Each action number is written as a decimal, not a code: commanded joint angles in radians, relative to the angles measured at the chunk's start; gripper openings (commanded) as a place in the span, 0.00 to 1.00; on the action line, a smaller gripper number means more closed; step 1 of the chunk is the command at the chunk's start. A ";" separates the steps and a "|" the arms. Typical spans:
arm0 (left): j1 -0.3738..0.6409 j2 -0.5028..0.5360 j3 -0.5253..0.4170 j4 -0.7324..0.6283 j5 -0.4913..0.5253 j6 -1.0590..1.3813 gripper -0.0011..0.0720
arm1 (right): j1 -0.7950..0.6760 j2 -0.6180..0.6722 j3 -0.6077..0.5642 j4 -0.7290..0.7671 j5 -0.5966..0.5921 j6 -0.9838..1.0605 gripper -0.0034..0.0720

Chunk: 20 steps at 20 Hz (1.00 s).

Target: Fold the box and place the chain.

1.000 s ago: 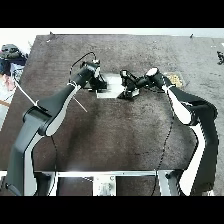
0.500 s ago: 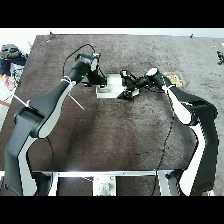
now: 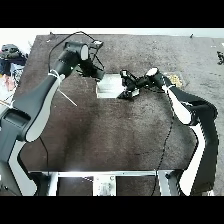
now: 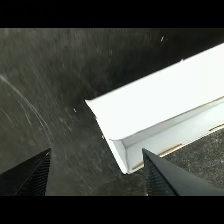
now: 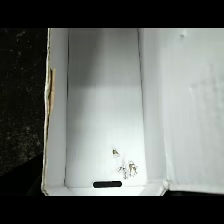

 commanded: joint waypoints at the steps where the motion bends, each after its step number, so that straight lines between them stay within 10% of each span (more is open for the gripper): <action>1: 0.075 0.021 -0.003 -0.220 0.047 0.159 0.85 | 0.000 0.000 0.001 0.001 0.000 0.000 0.59; 9: 0.293 0.021 -0.162 -0.727 0.144 0.719 0.85 | 0.000 0.000 0.001 0.001 0.000 0.000 0.59; 20: 0.348 -0.032 -0.233 -0.964 0.131 1.196 0.85 | 0.000 0.000 0.001 0.001 0.000 0.000 0.59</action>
